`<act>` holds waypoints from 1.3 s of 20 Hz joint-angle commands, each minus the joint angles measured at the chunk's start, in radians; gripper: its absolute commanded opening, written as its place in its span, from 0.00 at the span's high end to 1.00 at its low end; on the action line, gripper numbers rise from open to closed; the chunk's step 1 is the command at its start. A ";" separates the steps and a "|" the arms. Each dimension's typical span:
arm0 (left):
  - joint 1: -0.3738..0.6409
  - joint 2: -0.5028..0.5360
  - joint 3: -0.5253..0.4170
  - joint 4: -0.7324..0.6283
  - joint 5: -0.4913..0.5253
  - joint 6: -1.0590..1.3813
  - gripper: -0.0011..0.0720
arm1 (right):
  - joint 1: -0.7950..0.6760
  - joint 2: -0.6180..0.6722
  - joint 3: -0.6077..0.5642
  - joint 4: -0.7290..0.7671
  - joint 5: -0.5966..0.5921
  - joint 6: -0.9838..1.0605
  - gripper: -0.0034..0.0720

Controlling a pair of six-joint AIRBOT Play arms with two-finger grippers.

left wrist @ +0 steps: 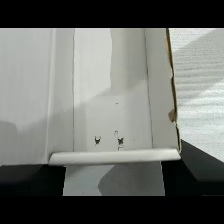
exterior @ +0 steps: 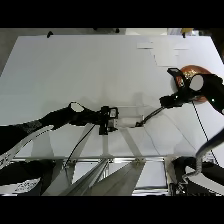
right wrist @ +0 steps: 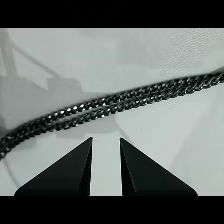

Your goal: Fold the box and place the chain.

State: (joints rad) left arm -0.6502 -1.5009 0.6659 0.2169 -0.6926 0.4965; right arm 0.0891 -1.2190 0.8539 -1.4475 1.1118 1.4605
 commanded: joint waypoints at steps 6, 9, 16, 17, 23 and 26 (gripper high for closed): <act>0.000 0.000 0.001 0.000 0.000 0.000 0.70 | -0.004 -0.098 -0.043 -0.015 -0.067 0.006 0.61; 0.000 0.000 0.001 0.000 0.000 0.000 0.70 | -0.004 -0.119 -0.043 -0.015 -0.074 0.006 0.63; 0.000 0.000 0.001 0.000 0.000 0.000 0.70 | -0.004 -0.153 -0.043 -0.015 -0.097 0.006 0.65; 0.000 0.000 0.001 0.000 0.000 0.000 0.70 | -0.004 -0.153 -0.043 -0.015 -0.103 0.006 0.71; 0.000 0.000 0.001 0.000 0.000 0.000 0.70 | -0.004 -0.133 -0.043 -0.007 -0.109 0.006 0.72; 0.000 0.000 0.001 0.000 0.000 0.000 0.70 | -0.004 -0.126 -0.043 -0.007 -0.110 0.006 0.72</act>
State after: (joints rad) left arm -0.6502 -1.5013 0.6659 0.2169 -0.6926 0.4969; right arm 0.0860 -1.3548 0.8093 -1.4624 0.9833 1.4681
